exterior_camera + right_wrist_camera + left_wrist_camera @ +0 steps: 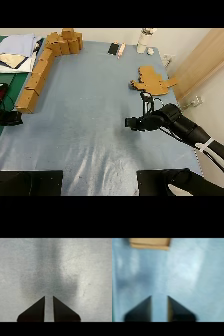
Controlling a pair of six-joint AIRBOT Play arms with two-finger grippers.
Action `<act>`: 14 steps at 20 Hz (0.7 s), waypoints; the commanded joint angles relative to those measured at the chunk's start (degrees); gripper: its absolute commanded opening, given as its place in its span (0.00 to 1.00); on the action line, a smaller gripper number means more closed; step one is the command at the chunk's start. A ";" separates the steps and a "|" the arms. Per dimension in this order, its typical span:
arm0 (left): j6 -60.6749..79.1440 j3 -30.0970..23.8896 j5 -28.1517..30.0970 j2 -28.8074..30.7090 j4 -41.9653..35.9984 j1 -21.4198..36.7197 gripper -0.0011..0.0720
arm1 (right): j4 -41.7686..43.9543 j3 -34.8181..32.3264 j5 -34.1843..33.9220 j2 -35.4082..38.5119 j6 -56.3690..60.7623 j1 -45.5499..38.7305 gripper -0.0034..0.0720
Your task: Fold the box.
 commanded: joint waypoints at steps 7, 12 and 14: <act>-20.22 4.39 11.85 -0.13 -16.24 -49.35 0.03 | 1.66 8.39 0.76 -10.16 -12.37 0.04 0.12; -21.57 12.83 12.50 -14.14 -17.14 -58.93 0.03 | 3.17 19.02 -2.36 -19.08 -14.53 0.04 0.05; -21.53 13.77 13.97 -15.63 -18.08 -59.82 0.03 | 4.39 19.76 -2.08 -20.61 -14.62 0.07 0.05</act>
